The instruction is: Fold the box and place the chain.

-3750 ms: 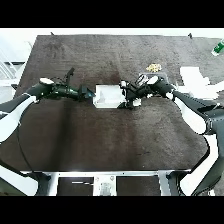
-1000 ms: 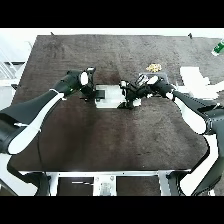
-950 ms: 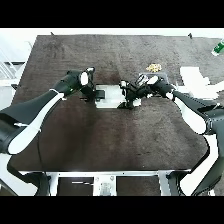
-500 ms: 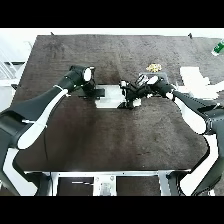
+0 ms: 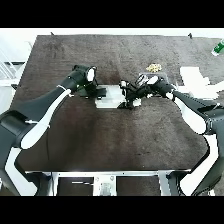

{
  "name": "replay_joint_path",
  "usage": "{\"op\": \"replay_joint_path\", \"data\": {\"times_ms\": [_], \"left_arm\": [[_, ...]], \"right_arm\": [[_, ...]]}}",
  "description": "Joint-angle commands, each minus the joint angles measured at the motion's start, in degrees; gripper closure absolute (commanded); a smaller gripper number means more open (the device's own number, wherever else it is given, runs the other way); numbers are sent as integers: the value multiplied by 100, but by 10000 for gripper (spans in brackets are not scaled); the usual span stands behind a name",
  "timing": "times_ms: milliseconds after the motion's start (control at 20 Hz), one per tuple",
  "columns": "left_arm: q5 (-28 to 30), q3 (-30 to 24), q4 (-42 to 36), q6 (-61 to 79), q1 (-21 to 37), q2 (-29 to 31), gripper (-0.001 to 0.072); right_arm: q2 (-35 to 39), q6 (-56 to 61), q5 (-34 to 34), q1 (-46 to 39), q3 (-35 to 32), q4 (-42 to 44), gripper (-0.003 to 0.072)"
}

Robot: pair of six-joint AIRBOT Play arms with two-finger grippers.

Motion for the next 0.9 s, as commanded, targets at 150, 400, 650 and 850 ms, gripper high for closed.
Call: {"op": "replay_joint_path", "data": {"times_ms": [150,400,650,850], "left_arm": [[-476,516,236,-96,-79,-398,334],[-645,710,291,-199,-79,-588,336],[-728,710,505,-382,-79,-588,460],[-673,710,516,-437,-79,-588,551]], "right_arm": [[4,4,2,-2,2,2,172],[4,4,2,-2,2,2,172],[4,4,2,-2,2,2,172],[4,4,2,-2,2,2,172]]}}
